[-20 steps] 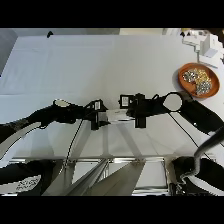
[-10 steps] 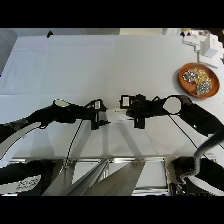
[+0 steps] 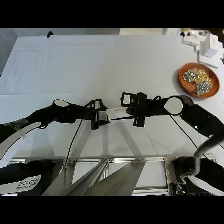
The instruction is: Fold the box and place the chain.
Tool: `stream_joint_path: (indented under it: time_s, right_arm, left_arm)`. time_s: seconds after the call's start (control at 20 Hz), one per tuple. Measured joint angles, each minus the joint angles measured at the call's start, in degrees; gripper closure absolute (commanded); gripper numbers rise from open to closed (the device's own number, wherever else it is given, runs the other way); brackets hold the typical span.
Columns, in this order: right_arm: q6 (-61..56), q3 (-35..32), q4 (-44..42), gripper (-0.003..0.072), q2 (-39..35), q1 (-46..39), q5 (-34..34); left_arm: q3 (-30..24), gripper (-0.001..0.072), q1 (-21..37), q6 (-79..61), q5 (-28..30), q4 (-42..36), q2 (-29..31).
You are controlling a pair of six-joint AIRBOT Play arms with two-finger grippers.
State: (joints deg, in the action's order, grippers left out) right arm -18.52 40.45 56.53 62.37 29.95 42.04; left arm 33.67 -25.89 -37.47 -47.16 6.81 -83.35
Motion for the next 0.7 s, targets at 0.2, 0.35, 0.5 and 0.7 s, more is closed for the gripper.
stream_joint_path:
  time_s: [0.2,0.35,0.5,0.7]
  right_arm:
    - [-0.17,-0.92,-0.35,0.0636,0.48,0.00,0.00]
    - [-0.55,-1.25,-0.90,0.0627,0.59,0.00,-0.09]
    - [-0.68,-1.42,-1.62,0.0510,0.63,0.00,1.16]
    - [-0.72,-1.44,-1.97,0.0458,0.68,-0.02,3.41]
  left_arm:
    - [0.00,0.0577,0.00,0.02,-0.04,0.02,0.00]
    - [0.00,0.0577,0.00,0.04,-0.11,0.04,0.00]
    - [0.00,0.0577,-0.02,-0.02,-0.50,0.28,0.00]
    - [0.00,0.0577,-0.07,-0.09,-0.83,0.39,0.00]
